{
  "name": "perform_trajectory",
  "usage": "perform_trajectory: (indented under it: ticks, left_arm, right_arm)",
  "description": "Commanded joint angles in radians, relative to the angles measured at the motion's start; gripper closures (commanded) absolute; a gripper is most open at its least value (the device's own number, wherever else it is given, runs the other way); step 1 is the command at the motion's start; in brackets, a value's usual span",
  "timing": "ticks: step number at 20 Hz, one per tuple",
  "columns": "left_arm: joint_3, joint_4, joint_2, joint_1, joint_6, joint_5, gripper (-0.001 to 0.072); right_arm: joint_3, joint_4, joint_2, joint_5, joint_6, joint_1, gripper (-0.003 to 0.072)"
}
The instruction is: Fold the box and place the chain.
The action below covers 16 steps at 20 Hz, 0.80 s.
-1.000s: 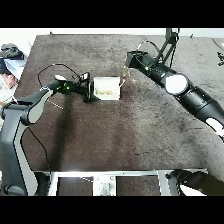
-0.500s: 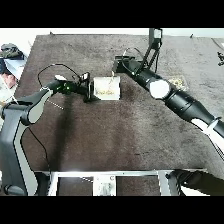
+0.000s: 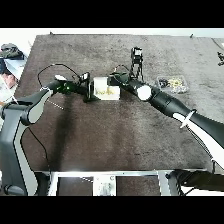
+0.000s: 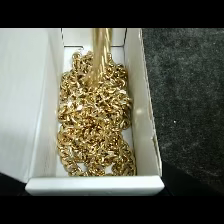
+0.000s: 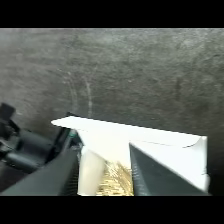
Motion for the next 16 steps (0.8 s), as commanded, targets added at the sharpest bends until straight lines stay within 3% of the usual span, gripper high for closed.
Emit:
perform_trajectory:
  ticks: [1,3,5,9,12,14,16]
  left_arm:
    - [0.000,0.000,0.000,0.000,0.000,0.000,0.0291]
    - [0.000,0.000,0.000,0.000,0.000,0.000,0.0291]
    - [0.000,0.000,0.000,0.000,0.000,0.000,0.0290]
    - [0.000,0.000,0.000,0.000,0.000,0.000,0.0290]
    - [0.000,0.000,0.000,0.000,0.000,0.000,0.0291]
    - [0.000,0.000,0.000,0.000,0.000,0.000,0.0290]
    - [0.000,0.000,0.000,0.000,0.000,0.000,0.0291]
  right_arm:
    - [0.000,-0.106,0.021,0.016,0.000,-0.016,0.0457]
    - [0.008,-0.161,0.045,0.056,-0.005,-0.050,0.0533]
    - [0.083,-0.156,0.011,0.299,-0.056,-0.128,0.0575]
    - [0.266,0.224,-0.075,0.544,-0.510,-0.279,0.0575]
    - [0.441,0.468,-0.195,0.813,-0.796,-0.377,0.0575]
    - [0.571,0.577,-0.303,0.935,-0.837,-0.422,0.0575]
    - [0.670,0.576,-0.399,1.014,-0.830,-0.443,0.0573]
